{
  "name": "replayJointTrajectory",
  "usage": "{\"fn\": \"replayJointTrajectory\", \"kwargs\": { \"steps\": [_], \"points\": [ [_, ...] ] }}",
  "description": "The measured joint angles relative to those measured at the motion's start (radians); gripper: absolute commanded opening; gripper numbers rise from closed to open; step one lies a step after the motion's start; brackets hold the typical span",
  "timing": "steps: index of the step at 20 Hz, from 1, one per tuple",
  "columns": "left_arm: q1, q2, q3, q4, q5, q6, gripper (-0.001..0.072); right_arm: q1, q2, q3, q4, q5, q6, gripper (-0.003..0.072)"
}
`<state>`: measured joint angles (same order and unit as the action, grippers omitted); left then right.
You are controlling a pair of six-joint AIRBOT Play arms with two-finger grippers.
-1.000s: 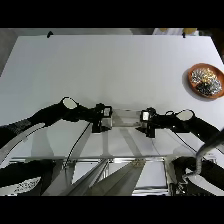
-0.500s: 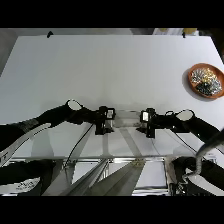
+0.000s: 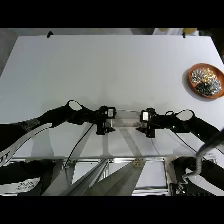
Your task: Fold the box and place the chain.
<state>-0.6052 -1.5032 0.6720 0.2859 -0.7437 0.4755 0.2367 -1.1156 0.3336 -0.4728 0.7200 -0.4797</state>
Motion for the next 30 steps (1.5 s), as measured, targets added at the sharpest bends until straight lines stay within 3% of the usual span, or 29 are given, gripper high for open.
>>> {"fn": "replayJointTrajectory", "kwargs": {
  "steps": [18,26,27,28,30],
  "points": [
    [0.036,0.019,0.0,-0.027,-0.007,0.098,0.0656,0.0,0.0,0.0,0.0,0.0,0.0,0.0424],
    [0.019,-0.002,0.0,-0.078,-0.018,0.148,0.0625,0.0,0.0,0.0,-0.002,0.003,-0.001,0.0424],
    [0.018,-0.003,0.0,-0.081,-0.018,0.15,0.0594,0.0,0.0,0.0,-0.002,0.003,-0.001,0.0424],
    [0.017,-0.003,0.0,-0.082,-0.021,0.15,0.0484,0.0,0.0,0.0,-0.001,0.002,0.0,0.0424],
    [0.017,-0.004,0.0,-0.085,-0.021,0.152,0.0178,0.0,0.0,0.0,-0.001,0.002,0.0,0.0424]
  ]
}}
